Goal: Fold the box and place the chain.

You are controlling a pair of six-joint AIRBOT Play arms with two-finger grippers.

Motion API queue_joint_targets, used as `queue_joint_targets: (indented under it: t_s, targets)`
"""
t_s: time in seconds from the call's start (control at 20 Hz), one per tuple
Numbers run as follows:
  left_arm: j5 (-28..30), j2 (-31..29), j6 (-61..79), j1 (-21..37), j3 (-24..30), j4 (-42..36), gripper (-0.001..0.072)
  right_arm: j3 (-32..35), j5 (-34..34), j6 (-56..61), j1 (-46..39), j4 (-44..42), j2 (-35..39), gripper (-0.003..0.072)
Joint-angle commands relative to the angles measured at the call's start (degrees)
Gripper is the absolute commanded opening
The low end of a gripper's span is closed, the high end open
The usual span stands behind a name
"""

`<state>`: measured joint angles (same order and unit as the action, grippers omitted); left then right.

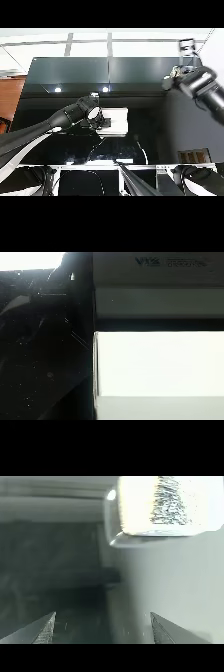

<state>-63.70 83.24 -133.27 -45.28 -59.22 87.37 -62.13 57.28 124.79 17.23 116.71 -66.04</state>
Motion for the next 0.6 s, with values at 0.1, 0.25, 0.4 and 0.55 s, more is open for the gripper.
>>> queue_joint_targets:
  t_s: [0.1, 0.25, 0.4, 0.55]
  targets:
    - [0.2, 0.0, 0.0, 0.1, 0.0, 0.2, 0.0029, -12.3, -11.2, 0.1, -22.6, -26.9, -15.2, 0.0688]
    - [0.2, 0.0, 0.0, 0.1, 0.0, 0.2, 0.0029, -29.3, 1.5, 1.4, -26.4, -31.3, -28.7, 0.0687]
    - [0.0, 0.0, 0.0, 0.1, 0.0, 0.2, 0.0030, -39.9, 8.1, 4.5, -28.4, -35.5, -38.4, 0.0607]
    - [0.0, 0.0, 0.0, 0.1, 0.0, 0.2, 0.0030, -41.1, 5.6, 6.3, -28.9, -39.2, -42.4, 0.0564]
